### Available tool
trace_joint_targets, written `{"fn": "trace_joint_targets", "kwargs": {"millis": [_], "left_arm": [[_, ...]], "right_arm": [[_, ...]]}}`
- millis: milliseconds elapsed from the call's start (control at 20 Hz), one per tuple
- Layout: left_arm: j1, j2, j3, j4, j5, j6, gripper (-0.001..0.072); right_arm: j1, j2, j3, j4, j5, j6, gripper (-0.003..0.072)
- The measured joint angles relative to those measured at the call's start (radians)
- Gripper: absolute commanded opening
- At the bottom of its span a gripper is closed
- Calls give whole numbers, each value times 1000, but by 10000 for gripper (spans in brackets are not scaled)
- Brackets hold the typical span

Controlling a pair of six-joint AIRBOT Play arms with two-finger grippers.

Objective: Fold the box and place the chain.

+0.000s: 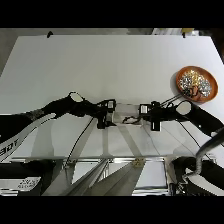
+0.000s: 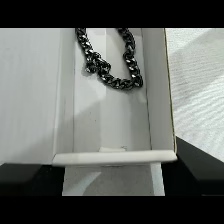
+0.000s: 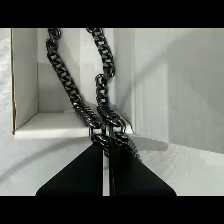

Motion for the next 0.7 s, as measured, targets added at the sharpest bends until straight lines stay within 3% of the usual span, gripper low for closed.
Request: {"fn": "trace_joint_targets", "kwargs": {"millis": [200,400,550,700], "left_arm": [[0,0,0,0,0,0,330],[0,0,0,0,0,0,330],[0,0,0,0,0,0,330],[0,0,0,0,0,0,330]], "right_arm": [[0,88,0,-130,76,56,15],[0,280,0,-229,197,219,16],[0,428,0,-201,269,386,16],[0,534,0,-66,288,495,16]]}}
